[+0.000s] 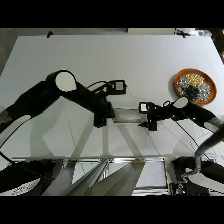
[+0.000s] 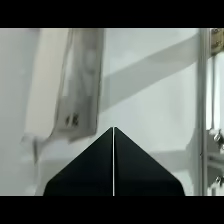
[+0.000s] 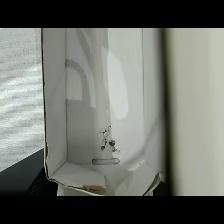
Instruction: Fold the box and place the chain.
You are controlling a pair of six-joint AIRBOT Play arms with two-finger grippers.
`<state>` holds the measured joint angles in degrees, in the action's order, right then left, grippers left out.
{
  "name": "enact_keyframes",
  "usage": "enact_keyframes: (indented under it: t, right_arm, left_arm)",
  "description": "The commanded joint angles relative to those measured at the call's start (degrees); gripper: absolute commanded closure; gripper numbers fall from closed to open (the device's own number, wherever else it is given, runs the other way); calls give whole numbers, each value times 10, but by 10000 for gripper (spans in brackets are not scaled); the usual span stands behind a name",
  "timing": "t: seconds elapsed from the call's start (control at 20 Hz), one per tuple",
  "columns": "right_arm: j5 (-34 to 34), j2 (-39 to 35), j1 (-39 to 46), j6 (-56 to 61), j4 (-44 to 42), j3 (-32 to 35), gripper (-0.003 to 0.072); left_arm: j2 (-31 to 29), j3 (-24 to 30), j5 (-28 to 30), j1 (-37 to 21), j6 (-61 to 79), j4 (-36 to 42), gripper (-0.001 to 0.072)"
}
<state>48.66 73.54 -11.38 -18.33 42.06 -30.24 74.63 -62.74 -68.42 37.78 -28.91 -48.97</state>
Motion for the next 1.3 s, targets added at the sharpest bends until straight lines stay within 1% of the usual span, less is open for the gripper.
enact_keyframes:
  t: [0.0,0.1,0.25,0.35,0.4,0.5,0.6,0.7,0.75,1.05,1.2,1.25]
  right_arm:
    - [0,0,0,0,0,0,277]
    - [0,0,0,0,0,0,277]
    - [0,0,0,0,0,0,277]
    - [0,0,0,0,0,0,277]
    - [0,0,0,0,0,0,277]
    - [0,0,0,0,0,0,277]
    - [0,0,0,0,0,0,277]
    - [0,0,0,0,0,0,277]
    - [0,0,0,0,0,0,277]
    - [0,0,0,0,0,0,277]
    - [0,0,0,0,0,0,277]
    - [0,0,0,0,0,0,277]
  left_arm:
    - [30,0,74,37,34,67,705]
    - [55,0,152,38,32,74,705]
    - [85,0,278,28,-14,74,706]
    - [102,0,336,20,-61,66,706]
    - [110,0,345,16,-82,61,706]
    - [126,0,333,7,-140,29,707]
    - [143,0,292,4,-191,-20,707]
    - [155,0,247,5,-200,-37,707]
    - [158,0,236,5,-200,-37,707]
    - [147,0,231,5,-189,-33,705]
    - [114,0,224,3,-169,-39,696]
    - [96,0,219,3,-164,-54,696]
